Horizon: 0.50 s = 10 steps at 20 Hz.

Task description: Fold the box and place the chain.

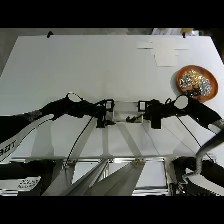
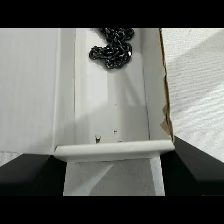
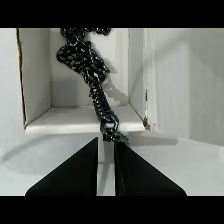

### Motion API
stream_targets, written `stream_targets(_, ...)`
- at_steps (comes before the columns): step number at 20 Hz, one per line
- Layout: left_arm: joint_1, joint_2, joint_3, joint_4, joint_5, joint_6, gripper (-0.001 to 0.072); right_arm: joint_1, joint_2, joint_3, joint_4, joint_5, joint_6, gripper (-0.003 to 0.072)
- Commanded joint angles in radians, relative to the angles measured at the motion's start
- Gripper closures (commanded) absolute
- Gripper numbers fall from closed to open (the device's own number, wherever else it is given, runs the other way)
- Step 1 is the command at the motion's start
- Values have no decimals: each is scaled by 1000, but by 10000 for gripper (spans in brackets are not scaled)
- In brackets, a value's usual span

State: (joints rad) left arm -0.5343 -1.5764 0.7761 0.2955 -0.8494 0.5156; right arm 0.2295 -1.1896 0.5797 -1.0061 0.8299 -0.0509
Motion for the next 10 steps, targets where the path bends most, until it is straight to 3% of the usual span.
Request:
stream_targets(1, 1, 1, 0, 0, 0, 0, 457, 0, 58, 0, -91, 20, 1, 577)
stream_targets(4, 1, 1, 0, 0, 0, 0, 457, 0, 122, 0, -104, 21, 1, 455)
stream_targets(10, 1, 1, 0, 0, 0, 0, 457, 0, 76, -2, -4, -5, -10, 444)
